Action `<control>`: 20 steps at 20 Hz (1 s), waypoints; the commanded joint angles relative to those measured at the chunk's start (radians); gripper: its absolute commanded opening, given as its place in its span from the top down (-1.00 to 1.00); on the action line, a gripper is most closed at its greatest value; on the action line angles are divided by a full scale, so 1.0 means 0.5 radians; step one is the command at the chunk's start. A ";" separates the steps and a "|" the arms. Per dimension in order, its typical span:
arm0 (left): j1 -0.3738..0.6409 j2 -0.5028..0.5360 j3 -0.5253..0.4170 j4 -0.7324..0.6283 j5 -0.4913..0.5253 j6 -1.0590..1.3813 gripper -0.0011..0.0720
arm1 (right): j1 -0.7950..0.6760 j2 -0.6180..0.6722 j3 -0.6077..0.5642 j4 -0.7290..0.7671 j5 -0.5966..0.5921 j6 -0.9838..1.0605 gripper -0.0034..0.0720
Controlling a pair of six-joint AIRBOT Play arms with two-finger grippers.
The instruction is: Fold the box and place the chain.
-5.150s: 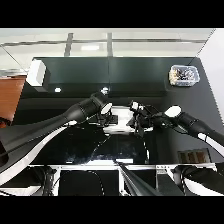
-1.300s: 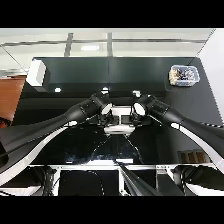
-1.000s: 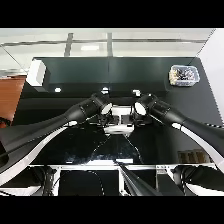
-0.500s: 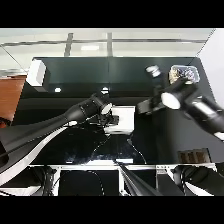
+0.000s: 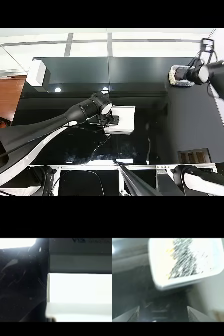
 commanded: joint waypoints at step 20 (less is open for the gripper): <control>0.001 0.001 0.000 0.002 -0.045 0.002 0.90 | -0.366 -1.173 1.536 0.533 0.780 -0.328 0.87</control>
